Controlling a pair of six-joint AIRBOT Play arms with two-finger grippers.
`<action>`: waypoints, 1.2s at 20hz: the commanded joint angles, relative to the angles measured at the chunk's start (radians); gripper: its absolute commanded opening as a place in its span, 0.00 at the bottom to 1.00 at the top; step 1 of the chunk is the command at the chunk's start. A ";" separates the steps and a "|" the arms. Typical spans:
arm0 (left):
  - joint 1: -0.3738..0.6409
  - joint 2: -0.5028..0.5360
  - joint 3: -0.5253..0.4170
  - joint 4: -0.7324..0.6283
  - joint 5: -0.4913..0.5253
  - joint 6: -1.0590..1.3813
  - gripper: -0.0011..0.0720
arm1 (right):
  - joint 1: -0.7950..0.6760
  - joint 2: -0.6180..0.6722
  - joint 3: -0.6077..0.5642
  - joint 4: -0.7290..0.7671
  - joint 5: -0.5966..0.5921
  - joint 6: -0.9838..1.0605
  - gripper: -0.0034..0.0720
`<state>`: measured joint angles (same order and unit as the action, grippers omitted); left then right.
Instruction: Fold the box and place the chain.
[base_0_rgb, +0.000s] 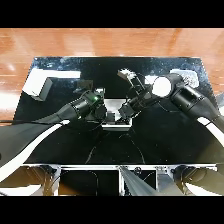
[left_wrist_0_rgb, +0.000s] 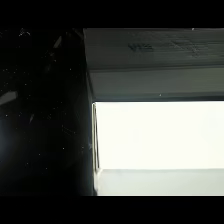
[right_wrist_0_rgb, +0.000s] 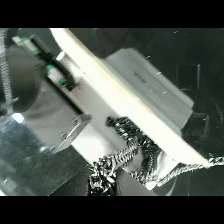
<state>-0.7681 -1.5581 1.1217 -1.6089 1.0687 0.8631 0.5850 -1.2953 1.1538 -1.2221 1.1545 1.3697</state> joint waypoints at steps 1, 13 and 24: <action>0.000 0.000 0.001 0.000 0.000 0.000 0.04 | 0.001 -0.019 -0.021 -0.008 -0.068 0.016 0.65; 0.000 0.000 0.001 0.000 0.002 0.000 0.04 | -0.747 0.091 -0.161 -0.094 -0.083 0.130 0.65; 0.002 0.000 0.001 0.000 0.000 0.000 0.04 | -0.701 -0.359 0.094 -0.005 -0.389 0.277 0.59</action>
<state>-0.7673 -1.5581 1.1217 -1.6093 1.0710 0.8631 -0.1257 -1.5658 1.1751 -1.2465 0.7940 1.6165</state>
